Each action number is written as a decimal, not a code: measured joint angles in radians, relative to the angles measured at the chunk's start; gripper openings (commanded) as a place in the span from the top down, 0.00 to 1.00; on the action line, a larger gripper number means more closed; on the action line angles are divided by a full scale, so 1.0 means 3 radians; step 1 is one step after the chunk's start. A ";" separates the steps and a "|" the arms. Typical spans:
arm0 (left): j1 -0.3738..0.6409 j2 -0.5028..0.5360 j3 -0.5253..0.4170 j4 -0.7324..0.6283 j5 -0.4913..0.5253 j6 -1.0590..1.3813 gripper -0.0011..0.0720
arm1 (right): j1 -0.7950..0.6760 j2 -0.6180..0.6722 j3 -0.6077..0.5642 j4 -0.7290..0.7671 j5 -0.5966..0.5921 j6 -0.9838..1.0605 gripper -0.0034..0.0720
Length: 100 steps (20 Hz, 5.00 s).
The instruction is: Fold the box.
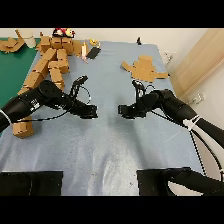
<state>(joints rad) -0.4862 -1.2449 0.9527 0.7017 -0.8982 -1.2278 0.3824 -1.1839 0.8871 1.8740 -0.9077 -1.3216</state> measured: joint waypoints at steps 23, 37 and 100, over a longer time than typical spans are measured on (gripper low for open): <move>0.0000 -0.0001 0.0000 0.0000 0.0000 0.0000 0.97 | -0.1315 -0.0726 0.1137 0.0172 0.0192 -0.0224 0.50; 0.0000 -0.0001 0.0000 0.0000 0.0001 0.0000 0.97 | -0.2578 -0.2841 0.3312 0.0360 0.0401 -0.0731 0.50; 0.0000 -0.0001 0.0000 0.0000 0.0000 0.0000 0.97 | -0.1045 0.0907 -0.0805 0.0308 -0.0589 -0.0566 0.95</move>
<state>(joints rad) -0.4862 -1.2453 0.9527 0.7017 -0.8982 -1.2278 0.0689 -0.9119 0.6456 1.9663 -1.0843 -1.4914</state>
